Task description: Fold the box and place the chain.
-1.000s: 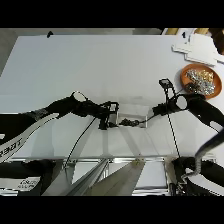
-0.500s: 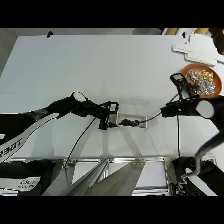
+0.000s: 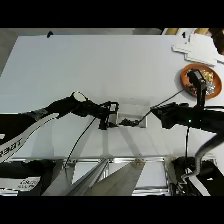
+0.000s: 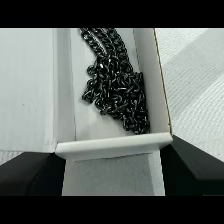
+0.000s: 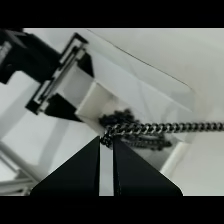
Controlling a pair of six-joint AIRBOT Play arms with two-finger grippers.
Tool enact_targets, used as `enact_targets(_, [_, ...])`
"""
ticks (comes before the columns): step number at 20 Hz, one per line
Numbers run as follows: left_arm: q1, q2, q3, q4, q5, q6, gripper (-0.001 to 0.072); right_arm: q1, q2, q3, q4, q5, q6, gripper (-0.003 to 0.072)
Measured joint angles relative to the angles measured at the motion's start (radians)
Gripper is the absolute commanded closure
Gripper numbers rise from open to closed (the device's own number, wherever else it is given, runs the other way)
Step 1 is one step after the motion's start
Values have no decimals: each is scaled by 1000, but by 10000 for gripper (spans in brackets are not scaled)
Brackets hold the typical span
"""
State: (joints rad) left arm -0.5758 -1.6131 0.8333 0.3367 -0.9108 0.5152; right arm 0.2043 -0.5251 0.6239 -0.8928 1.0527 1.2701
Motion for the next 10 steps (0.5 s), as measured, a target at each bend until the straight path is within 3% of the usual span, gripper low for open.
enact_targets(10, [0,0,0,0,0,0,503,0,-26,0,126,2,-142,670])
